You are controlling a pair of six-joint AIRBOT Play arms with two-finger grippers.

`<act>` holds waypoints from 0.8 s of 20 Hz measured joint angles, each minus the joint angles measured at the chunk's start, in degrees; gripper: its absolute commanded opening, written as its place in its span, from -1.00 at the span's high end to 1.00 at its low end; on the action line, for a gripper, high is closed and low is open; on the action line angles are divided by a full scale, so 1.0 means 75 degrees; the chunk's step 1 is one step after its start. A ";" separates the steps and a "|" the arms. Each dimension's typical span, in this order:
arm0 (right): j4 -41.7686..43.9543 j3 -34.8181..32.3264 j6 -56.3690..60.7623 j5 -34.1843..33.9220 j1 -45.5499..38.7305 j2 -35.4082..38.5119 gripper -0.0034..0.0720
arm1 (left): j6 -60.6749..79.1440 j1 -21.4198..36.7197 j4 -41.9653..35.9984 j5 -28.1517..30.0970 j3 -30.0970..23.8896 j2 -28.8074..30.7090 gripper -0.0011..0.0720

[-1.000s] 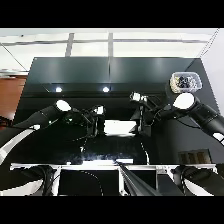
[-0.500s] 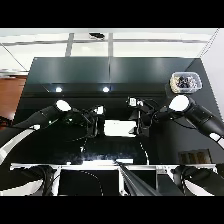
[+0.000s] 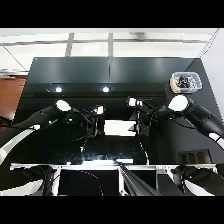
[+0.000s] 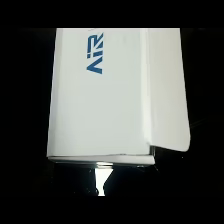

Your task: Fold the box and place the chain.

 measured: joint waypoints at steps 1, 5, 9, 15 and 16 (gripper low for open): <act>0.0000 0.0000 0.0000 0.0000 0.0009 0.0000 -0.40 | 0.0000 0.0000 0.0000 0.0000 0.0000 0.0000 -0.25; 0.0023 0.0000 0.0093 -0.0023 0.0055 0.0000 -0.73 | 0.0015 0.0000 0.0000 0.0003 0.0000 0.0000 -0.25; 0.0006 0.0000 0.0201 -0.0032 0.0207 -0.0009 -0.73 | 0.0020 0.0000 0.0003 0.0000 0.0000 0.0000 -0.25; -0.0312 0.0000 0.0353 -0.0131 0.0446 -0.0099 -0.64 | 0.0020 0.0000 0.0003 0.0000 0.0000 0.0000 -0.25; -0.0356 0.0000 0.0364 -0.0175 0.0460 -0.0102 -0.22 | 0.0020 0.0000 0.0003 0.0000 0.0000 0.0000 -0.25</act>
